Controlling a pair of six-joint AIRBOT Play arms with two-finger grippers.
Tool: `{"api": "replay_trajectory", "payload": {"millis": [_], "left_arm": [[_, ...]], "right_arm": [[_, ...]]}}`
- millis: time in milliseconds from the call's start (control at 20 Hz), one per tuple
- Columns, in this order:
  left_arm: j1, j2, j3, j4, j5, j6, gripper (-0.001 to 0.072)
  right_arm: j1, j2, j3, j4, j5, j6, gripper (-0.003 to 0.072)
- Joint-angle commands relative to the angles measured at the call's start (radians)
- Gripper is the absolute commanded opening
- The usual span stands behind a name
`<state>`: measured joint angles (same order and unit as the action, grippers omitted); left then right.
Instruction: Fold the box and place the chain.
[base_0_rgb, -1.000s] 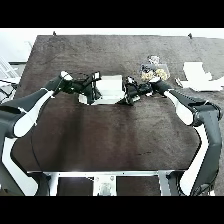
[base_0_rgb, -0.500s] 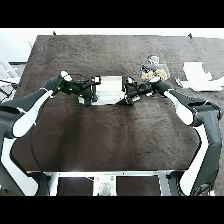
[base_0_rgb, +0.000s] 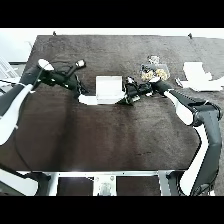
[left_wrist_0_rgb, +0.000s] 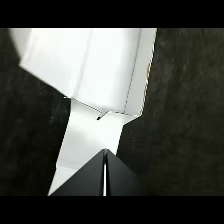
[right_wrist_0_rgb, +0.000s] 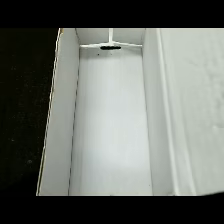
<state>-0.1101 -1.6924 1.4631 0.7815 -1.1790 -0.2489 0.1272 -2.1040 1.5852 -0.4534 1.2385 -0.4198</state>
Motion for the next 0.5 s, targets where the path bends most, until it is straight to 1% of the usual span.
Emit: {"api": "replay_trajectory", "payload": {"millis": [0, 100, 200, 350, 450], "left_arm": [[0.038, 0.126, -0.05, 0.002, 0.021, -0.338, 0.0015], [0.064, 0.204, -0.108, 0.007, 0.096, -0.486, 0.0015], [0.103, 0.243, -0.142, 0.006, 0.123, -0.618, 0.0016], [0.149, 0.248, -0.146, 0.005, 0.055, -0.722, 0.0017], [0.16, 0.248, -0.146, 0.008, 0.035, -0.749, 0.0017]], "right_arm": [[0.0, 0.0, 0.0, 0.0, 0.001, 0.0, 0.0591], [0.0, 0.0, 0.0, 0.0, 0.001, 0.0, 0.0591], [0.0, 0.0, 0.0, 0.0, 0.001, 0.0, 0.059], [0.0, 0.0, 0.0, 0.0, 0.002, 0.0, 0.059], [0.0, 0.0, 0.0, 0.0, 0.001, 0.0, 0.059]]}}
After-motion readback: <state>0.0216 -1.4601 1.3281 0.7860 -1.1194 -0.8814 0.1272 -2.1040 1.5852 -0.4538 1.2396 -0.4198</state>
